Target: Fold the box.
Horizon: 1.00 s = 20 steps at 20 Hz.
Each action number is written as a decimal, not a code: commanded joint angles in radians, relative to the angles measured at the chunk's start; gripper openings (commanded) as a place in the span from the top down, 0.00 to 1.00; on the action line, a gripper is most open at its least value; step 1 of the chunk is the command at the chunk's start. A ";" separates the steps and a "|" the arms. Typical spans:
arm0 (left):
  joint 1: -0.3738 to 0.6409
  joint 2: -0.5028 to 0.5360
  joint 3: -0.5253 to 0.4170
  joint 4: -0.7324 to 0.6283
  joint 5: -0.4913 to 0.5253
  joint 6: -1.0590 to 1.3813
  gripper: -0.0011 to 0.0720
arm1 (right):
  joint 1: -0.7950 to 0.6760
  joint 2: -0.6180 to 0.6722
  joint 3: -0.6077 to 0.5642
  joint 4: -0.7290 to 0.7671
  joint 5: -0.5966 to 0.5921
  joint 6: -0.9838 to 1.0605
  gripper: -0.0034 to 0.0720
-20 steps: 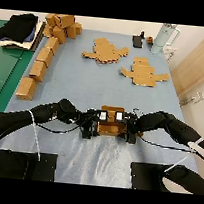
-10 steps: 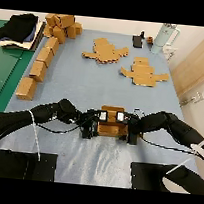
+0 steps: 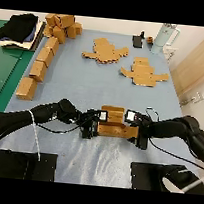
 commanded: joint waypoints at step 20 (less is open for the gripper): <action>0.000 0.000 0.001 0.000 0.000 0.000 0.14 | 0.000 -0.229 0.195 0.324 0.220 0.926 0.84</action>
